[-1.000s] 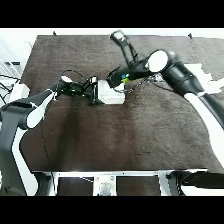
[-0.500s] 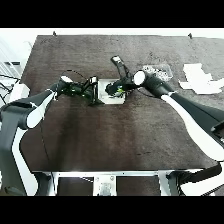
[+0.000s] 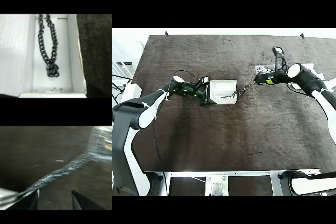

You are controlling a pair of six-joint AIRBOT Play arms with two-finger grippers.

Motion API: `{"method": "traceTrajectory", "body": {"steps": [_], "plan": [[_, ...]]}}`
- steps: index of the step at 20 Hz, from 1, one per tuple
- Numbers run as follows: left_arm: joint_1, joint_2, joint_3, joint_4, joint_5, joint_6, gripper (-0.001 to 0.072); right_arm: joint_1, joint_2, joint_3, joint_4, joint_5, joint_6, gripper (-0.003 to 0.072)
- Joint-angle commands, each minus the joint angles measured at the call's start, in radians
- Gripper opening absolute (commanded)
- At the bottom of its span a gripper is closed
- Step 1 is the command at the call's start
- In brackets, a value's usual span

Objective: Fold the box and place the chain.

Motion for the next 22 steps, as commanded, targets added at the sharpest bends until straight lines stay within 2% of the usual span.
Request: {"method": "traceTrajectory", "body": {"steps": [1, 7, 12, 13, 14, 16, 17, 20, 22], "plan": [[0.000, 0.000, 0.000, 0.000, 0.001, 0.000, 0.0279, -0.070, -0.074, -0.021, 0.068, -0.116, 0.039, 0.0498], [0.000, 0.000, 0.000, 0.000, 0.001, 0.000, 0.0279, -0.010, -0.269, 0.134, 0.137, -0.149, 0.039, 0.0498], [0.000, 0.000, 0.000, 0.000, 0.001, 0.000, 0.0279, 0.003, -0.353, 0.227, 0.136, -0.152, 0.040, 0.0486], [0.000, 0.000, 0.000, 0.000, 0.000, 0.000, 0.0278, 0.002, -0.356, 0.227, 0.136, -0.153, 0.040, 0.0415], [0.000, 0.000, 0.000, 0.000, 0.000, 0.000, 0.0278, 0.001, -0.357, 0.227, 0.136, -0.153, 0.040, 0.0390], [0.000, 0.000, 0.000, 0.000, 0.000, 0.000, 0.0279, 0.001, -0.357, 0.227, 0.133, -0.177, 0.039, 0.0117], [0.000, 0.000, 0.000, 0.000, 0.000, 0.000, 0.0279, 0.001, -0.355, 0.227, 0.133, -0.182, 0.039, 0.0005], [0.000, 0.000, 0.000, 0.000, 0.000, 0.000, 0.0279, 0.005, -0.315, 0.227, 0.133, -0.129, 0.035, 0.0003], [0.000, 0.000, 0.000, 0.000, 0.000, 0.000, 0.0279, 0.010, -0.240, 0.227, 0.129, -0.068, 0.012, 0.0002]]}}
